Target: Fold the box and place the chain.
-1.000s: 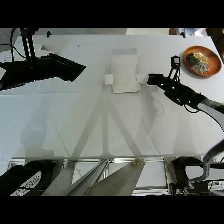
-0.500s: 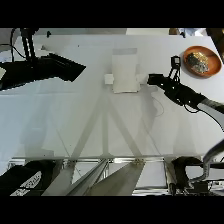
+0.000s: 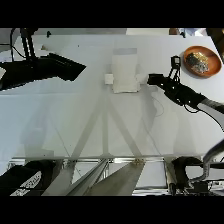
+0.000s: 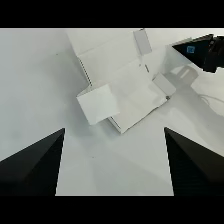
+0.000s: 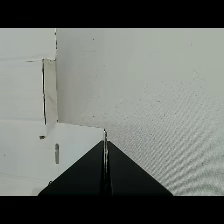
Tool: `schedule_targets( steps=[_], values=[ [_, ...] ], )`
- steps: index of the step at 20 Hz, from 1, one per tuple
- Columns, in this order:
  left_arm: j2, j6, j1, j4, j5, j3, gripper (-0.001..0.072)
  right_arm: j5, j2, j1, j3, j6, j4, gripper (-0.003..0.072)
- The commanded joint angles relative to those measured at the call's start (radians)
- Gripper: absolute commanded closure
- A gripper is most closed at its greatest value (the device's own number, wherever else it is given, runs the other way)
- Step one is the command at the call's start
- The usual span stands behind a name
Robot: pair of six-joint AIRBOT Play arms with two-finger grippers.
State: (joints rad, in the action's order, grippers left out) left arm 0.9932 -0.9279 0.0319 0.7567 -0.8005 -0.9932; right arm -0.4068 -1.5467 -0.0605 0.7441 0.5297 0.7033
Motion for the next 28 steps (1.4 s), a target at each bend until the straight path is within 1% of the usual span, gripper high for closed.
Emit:
schedule_targets(
  steps=[1,2,3,6,7,8,9,10,12,13,14,15,17,19,24,26,28],
  values=[
    [0.001,0.001,0.0,-0.021,-0.007,0.0,0.0108,0.0,0.001,0.0,0.0,0.0,0.0,0.0677],
    [0.001,0.009,0.0,-0.024,-0.003,0.0,0.0273,0.0,0.001,0.0,0.0,0.0,0.0,0.0677],
    [0.001,0.029,0.0,-0.024,-0.001,0.0,0.0376,0.0,0.001,0.0,0.0,0.0,0.0,0.0677],
    [0.029,0.079,-0.002,-0.023,0.03,-0.013,0.0375,0.0,0.001,0.0,0.0,0.0,0.0,0.0677],
    [0.056,0.084,-0.003,-0.022,0.016,-0.037,0.0362,0.0,0.001,0.0,0.0,0.0,0.0,0.0677],
    [0.1,0.084,-0.002,-0.022,-0.024,-0.082,0.0351,0.0,0.001,0.0,0.0,0.0,0.0,0.0677],
    [0.153,0.084,-0.002,-0.023,-0.073,-0.137,0.0326,0.0,0.001,0.0,0.0,0.0,0.0,0.0677],
    [0.216,0.083,-0.002,-0.023,-0.125,-0.205,0.0267,0.0,0.001,0.0,0.0,0.0,0.0,0.0677],
    [0.333,0.084,-0.001,-0.023,-0.186,-0.332,0.0262,0.0,0.001,0.0,0.0,0.0,0.0,0.0677],
    [0.381,0.084,0.0,-0.023,-0.196,-0.383,0.0226,0.0,0.001,0.0,0.0,0.0,0.0,0.0677],
    [0.427,0.09,0.0,-0.026,-0.199,-0.423,0.0131,0.0,0.001,0.0,0.0,0.0,0.0,0.0677],
    [0.468,0.093,0.0,-0.026,-0.203,-0.457,0.0002,0.0,0.001,0.0,0.0,0.0,0.0,0.0677],
    [0.545,0.061,0.0,-0.027,-0.231,-0.52,0.0011,0.0,0.001,0.0,0.0,0.0,0.0,0.0677],
    [0.636,-0.026,0.008,-0.027,-0.282,-0.596,0.0011,0.0,0.001,0.0,0.0,0.0,0.0,0.0677],
    [0.84,-0.129,0.06,-0.031,-0.381,-0.783,0.0011,0.0,0.001,0.0,0.0,0.0,0.0,0.0677],
    [0.898,-0.153,0.079,-0.023,-0.366,-0.843,0.0013,0.0,0.001,0.0,0.0,0.0,0.0,0.0677],
    [0.938,-0.228,0.099,0.062,-0.299,-0.883,0.0014,0.0,0.001,0.0,0.0,0.0,0.0,0.0677]
  ],
)
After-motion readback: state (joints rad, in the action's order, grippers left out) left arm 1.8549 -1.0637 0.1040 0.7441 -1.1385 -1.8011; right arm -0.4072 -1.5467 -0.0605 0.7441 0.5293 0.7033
